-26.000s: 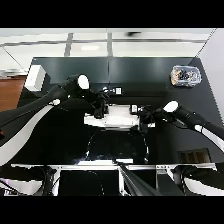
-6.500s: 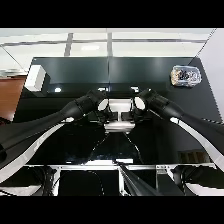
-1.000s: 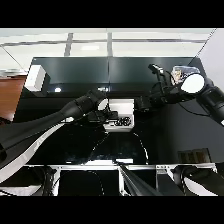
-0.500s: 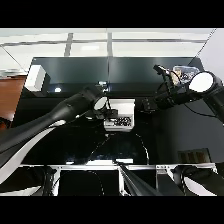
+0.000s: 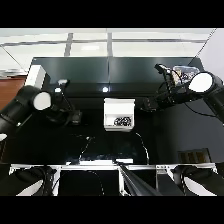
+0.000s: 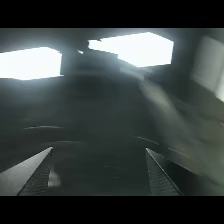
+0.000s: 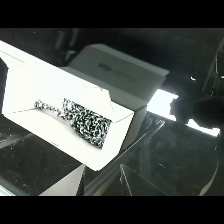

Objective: Fold the box and place the chain.

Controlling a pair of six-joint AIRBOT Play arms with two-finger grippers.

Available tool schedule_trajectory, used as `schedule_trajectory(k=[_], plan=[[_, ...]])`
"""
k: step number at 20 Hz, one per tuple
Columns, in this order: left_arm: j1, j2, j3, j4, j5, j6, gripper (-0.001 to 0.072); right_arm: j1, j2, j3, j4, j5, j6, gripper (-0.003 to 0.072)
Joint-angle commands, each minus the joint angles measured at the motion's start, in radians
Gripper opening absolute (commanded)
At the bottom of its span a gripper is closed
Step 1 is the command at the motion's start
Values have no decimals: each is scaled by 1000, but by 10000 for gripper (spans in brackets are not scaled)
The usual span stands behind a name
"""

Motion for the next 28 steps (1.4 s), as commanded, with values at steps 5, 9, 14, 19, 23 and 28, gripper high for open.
schedule_trajectory(k=[5, 9, 14, 19, 23, 28], plan=[[94, -10, -271, -783, 218, 1478, 720, -1, 1, -1, -5, -10, 3, 265], [-49, -11, -271, -688, 261, 1901, 720, -1, 1, -1, -5, -17, 14, 265], [17, -119, -265, -752, 332, 2016, 717, 0, 1, -2, -1, -26, 18, 266], [86, -275, -204, -843, 320, 2097, 718, 0, 1, -2, 1, -46, 30, 265], [70, -316, -151, -894, 319, 2144, 718, 0, 1, -2, 1, -62, 30, 265], [26, -333, -128, -883, 342, 2144, 718, 0, 1, -2, 0, -77, 30, 265]])
